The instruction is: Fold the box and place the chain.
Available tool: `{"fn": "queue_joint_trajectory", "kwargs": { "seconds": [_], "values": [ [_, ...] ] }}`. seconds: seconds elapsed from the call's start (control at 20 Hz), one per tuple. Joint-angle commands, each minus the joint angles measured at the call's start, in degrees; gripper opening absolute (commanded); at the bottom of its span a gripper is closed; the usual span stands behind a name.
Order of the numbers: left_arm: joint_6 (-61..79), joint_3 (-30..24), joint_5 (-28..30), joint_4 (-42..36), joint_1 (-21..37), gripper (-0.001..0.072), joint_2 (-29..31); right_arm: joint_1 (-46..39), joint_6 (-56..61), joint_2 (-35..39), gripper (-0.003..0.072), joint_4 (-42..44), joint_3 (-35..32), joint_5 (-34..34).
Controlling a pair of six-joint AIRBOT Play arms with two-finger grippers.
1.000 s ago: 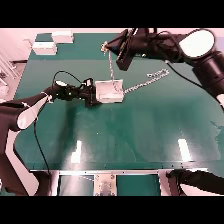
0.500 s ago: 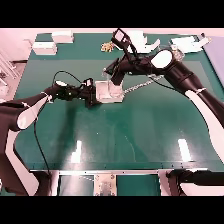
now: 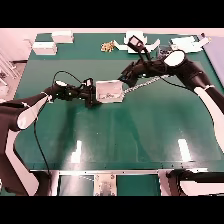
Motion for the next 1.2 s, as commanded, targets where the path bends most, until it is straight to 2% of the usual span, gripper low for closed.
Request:
{"fn": "queue_joint_trajectory", "kwargs": {
  "seconds": [0.0, 0.1, 0.25, 0.4, 0.55, 0.9, 1.15],
  "values": [
    [0.02, 0.0, 0.0, 0.02, 0.04, 0.0625, 0.04, -5.16, -0.66, 0.22, 0.039, 0.52, -0.2, 4.02],
    [0.02, 0.0, 0.0, 0.02, 0.04, 0.0625, 0.04, -6.4, -3.52, 0.13, 0.0389, 0.22, -0.46, 4.39],
    [0.02, 0.0, 0.02, 0.02, 0.04, 0.0625, 0.04, -6.95, -15.13, -1.01, 0.0537, 0.07, -3.98, 4.35],
    [0.02, 0.0, 0.0, 0.02, 0.04, 0.0625, 0.04, -6.91, -31.34, -5.31, 0.0537, -0.11, -6.71, 4.35],
    [0.02, 0.0, 0.0, 0.02, 0.04, 0.0625, 0.04, -6.91, -39.43, -10.99, 0.0578, 0.79, -6.75, 4.35],
    [0.0, 0.0, 0.02, 0.02, 0.04, 0.0624, 0.04, -6.88, -50.6, -16.13, 0.0578, 8.76, -6.69, 2.58],
    [-0.02, 0.0, 0.02, 0.02, 0.04, 0.0625, 0.04, -6.84, -52.09, -18.75, 0.0578, 9.73, -4.13, 2.43]
  ]
}}
